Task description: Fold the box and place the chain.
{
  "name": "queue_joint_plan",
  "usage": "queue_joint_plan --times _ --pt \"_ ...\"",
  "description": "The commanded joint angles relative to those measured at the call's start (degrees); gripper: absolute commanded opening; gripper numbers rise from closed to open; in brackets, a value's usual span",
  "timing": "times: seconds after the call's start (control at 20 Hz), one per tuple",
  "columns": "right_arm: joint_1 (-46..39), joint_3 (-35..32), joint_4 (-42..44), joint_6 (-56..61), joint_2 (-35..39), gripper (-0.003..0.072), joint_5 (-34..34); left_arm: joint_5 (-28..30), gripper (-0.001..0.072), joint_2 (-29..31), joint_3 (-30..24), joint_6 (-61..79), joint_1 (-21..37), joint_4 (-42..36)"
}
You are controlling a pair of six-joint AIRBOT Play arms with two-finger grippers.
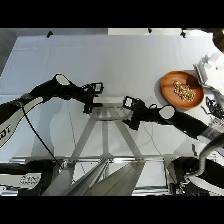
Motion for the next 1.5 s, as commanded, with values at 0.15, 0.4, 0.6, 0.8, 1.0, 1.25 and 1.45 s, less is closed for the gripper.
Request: queue_joint_plan --times 0.15,0.4,0.6,0.8,1.0,1.25,1.45 --pt "-3.32 0.46 0.31 -0.13 -0.04 0.0694 3.39 0.0 0.001 -0.02 0.02 0.0 -0.02 0.0" --pt "-4.07 0.48 0.74 -3.67 -0.15 0.0681 3.08 0.0 0.001 -0.02 0.02 0.0 -0.02 0.0" --pt "-6.86 2.78 0.72 -3.52 -2.47 0.0685 5.49 0.0 0.001 -0.02 0.02 0.0 -0.02 0.0" --pt "-6.88 6.78 0.46 -4.15 -7.08 0.0685 8.35 0.0 0.001 -0.02 0.02 0.0 -0.02 0.0" --pt "-7.17 7.04 -4.22 -5.14 -7.17 0.0683 5.62 0.0 0.001 -0.02 0.02 0.0 -0.02 0.0" --pt "-9.81 6.99 -7.17 -5.01 -2.16 0.068 6.69 0.0 0.001 -0.02 0.02 0.0 -0.02 0.0" --pt "-9.07 6.69 -12.11 -5.05 -0.48 0.0682 13.55 0.0 0.001 -0.02 0.02 0.0 -0.02 0.0"
